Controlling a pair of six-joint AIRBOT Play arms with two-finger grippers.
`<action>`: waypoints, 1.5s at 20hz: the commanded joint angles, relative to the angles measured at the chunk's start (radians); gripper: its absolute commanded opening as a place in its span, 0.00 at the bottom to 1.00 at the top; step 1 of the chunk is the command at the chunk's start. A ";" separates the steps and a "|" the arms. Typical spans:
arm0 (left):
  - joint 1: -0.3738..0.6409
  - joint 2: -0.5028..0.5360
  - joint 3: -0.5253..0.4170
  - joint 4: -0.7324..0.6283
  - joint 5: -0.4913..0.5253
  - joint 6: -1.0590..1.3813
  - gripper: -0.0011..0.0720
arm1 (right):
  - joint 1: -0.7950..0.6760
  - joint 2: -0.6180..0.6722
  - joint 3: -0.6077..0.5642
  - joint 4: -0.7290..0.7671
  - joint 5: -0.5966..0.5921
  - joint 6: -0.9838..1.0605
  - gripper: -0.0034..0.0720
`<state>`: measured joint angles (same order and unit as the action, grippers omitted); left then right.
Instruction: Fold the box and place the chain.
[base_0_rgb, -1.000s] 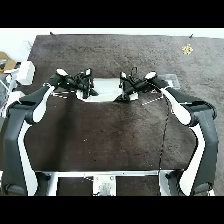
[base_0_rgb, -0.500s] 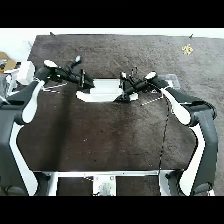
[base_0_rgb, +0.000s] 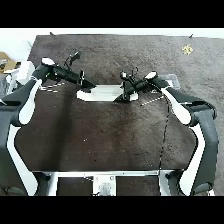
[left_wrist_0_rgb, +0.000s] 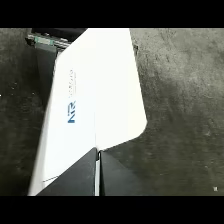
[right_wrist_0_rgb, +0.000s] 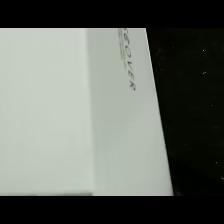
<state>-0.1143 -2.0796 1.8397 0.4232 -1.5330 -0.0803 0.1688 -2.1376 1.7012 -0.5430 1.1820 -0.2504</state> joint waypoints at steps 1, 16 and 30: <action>-0.026 0.002 -0.005 -0.003 0.012 -0.017 0.03 | 0.001 -0.001 0.000 0.001 0.000 0.000 0.70; 0.048 0.008 -0.005 0.014 -0.066 -0.089 0.66 | 0.001 -0.001 0.000 0.001 0.000 0.000 0.70; -0.004 0.004 -0.005 0.029 -0.028 -0.145 0.32 | 0.000 -0.001 0.000 0.001 0.000 0.001 0.70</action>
